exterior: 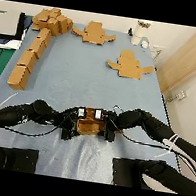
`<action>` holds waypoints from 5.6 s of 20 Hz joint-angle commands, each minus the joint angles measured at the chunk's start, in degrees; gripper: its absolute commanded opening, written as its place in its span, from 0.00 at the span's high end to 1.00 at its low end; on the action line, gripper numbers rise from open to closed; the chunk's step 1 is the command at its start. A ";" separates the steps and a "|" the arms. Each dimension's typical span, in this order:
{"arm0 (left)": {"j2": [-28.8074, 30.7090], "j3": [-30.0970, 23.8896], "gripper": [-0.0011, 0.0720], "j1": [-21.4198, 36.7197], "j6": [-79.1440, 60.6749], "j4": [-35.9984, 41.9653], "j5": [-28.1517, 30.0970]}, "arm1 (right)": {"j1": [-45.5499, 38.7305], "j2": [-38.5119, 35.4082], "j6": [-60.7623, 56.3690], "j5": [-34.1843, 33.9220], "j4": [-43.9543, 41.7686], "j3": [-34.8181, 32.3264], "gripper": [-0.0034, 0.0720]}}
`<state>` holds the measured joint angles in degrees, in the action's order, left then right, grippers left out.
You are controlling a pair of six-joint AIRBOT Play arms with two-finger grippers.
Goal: Fold the box.
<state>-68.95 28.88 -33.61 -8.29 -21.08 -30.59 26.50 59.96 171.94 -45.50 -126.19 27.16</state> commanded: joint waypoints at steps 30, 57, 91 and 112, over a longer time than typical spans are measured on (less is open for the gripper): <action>-0.04 0.04 0.27 0.00 0.00 0.04 0.02 | -0.07 -19.71 -72.89 -15.58 0.02 1.81 0.00; 0.00 0.09 0.27 0.02 -3.04 -0.85 -1.14 | -0.09 -16.94 -91.12 -10.05 -1.86 1.81 0.13; 0.00 0.09 0.27 0.02 -2.84 -0.83 -1.49 | -0.48 14.67 -71.38 -7.87 0.98 19.76 0.95; 0.00 0.09 0.27 0.02 -2.82 -0.83 -1.49 | 9.68 -11.69 -32.02 -12.28 25.44 1.68 0.21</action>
<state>-68.97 28.93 -33.61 -11.09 -21.87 -32.08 33.69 48.86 131.81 -66.89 -107.55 32.56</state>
